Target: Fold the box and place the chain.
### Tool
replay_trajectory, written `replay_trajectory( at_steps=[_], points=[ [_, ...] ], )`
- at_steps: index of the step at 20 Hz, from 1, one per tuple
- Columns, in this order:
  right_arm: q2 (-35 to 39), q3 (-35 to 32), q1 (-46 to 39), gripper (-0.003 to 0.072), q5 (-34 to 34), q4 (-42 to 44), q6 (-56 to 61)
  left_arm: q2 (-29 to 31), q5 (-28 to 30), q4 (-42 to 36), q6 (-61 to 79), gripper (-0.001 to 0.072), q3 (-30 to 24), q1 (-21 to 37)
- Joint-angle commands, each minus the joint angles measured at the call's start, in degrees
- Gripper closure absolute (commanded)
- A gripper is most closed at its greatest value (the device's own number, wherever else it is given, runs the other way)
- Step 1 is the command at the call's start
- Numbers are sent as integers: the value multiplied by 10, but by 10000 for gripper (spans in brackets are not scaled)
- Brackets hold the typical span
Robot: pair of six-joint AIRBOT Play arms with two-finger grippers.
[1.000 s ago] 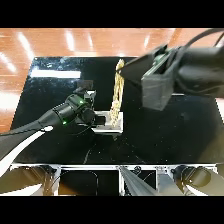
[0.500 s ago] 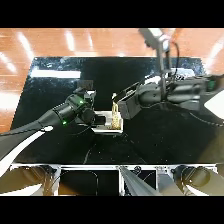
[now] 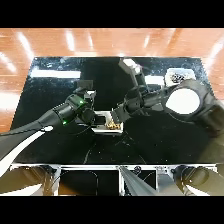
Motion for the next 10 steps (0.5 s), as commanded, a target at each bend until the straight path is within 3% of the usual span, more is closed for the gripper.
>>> replay_trajectory(
  at_steps=[1, 7, 10],
  points=[
    [-12, -42, 0, 658, -9, 1, 14, 0, 0, 0, 0, 688, 1, 1],
    [-76, -48, 0, 658, -86, 39, 14, 0, 0, 0, 0, 688, 1, 1],
    [-87, -48, 0, 657, -88, 38, 14, 0, 0, 0, 0, 688, 1, 1]
  ],
)
